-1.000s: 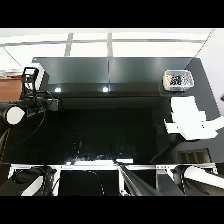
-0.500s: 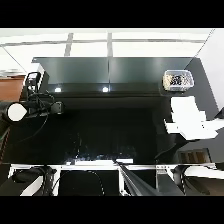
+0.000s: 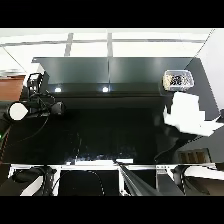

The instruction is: Fold the box and place the chain.

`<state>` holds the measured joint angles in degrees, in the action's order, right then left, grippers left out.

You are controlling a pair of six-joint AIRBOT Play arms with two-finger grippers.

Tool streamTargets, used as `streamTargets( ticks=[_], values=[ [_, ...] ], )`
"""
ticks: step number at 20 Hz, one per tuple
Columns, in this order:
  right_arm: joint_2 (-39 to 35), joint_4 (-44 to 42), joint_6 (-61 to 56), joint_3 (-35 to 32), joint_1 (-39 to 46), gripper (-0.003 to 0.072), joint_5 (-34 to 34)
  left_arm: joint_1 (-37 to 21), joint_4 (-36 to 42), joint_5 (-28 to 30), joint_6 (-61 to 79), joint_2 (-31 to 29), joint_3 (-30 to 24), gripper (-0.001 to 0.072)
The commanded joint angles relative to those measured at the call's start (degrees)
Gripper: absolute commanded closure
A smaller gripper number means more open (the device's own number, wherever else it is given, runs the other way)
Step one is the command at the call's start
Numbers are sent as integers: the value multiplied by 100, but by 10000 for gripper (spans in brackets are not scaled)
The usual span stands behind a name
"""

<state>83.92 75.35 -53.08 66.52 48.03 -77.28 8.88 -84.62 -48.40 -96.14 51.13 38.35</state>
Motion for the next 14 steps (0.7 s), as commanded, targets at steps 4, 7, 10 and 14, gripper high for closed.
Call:
streamTargets(
  ticks=[4,7,10,14],
  values=[
    [-1512,-2741,1001,-1161,-796,676,144,0,-13,188,9,2,4,2],
    [-2566,-3442,960,-2072,-1611,676,640,0,-11,450,15,4,-24,2],
    [-3532,-4695,1327,-3416,-2540,675,2033,22,356,918,210,24,-81,2],
    [-3812,-6231,1845,-4621,-4218,675,3700,11,1679,739,1298,184,-81,2]
  ],
)
